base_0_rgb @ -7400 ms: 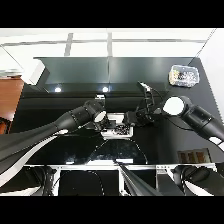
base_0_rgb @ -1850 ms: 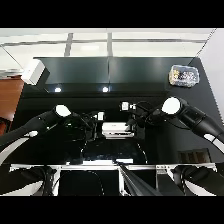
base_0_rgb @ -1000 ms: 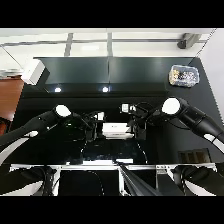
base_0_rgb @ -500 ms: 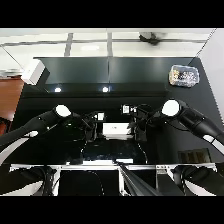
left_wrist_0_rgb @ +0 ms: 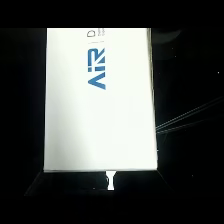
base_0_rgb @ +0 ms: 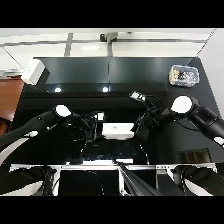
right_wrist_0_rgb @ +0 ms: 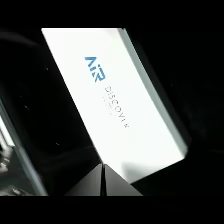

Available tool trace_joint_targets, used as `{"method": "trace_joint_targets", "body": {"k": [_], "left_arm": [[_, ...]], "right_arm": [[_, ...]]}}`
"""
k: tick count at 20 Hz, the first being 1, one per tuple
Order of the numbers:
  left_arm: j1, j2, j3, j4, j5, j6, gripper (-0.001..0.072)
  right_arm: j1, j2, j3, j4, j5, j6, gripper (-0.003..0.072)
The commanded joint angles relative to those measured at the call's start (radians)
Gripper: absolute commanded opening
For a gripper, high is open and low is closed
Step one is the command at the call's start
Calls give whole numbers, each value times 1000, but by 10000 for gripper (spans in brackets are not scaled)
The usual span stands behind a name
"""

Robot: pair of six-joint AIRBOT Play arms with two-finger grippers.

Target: Fold the box and place the chain.

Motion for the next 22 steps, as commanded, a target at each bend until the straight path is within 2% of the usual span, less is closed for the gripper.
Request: {"method": "trace_joint_targets", "body": {"k": [1, 3, 5, 12, 17, 22], "left_arm": [[0, 0, 1, 0, 2, 2, 405], [0, 0, 1, 0, 2, 1, 405], [0, 0, 1, 0, 2, 2, 405], [0, 0, 1, 0, 2, 1, 405], [0, 0, 1, 0, 2, 1, 405], [0, 0, 1, 0, 2, 2, 405]], "right_arm": [[-15, 3, -87, 275, -90, 170, 13], [-14, -21, -146, 468, -187, 169, 14], [-14, -59, -165, 534, -211, 170, 14], [-2, -175, -165, 497, -188, 183, 14], [-2, -184, -165, 373, -239, 240, 14], [-2, -184, -165, 373, -248, 240, 14]]}}
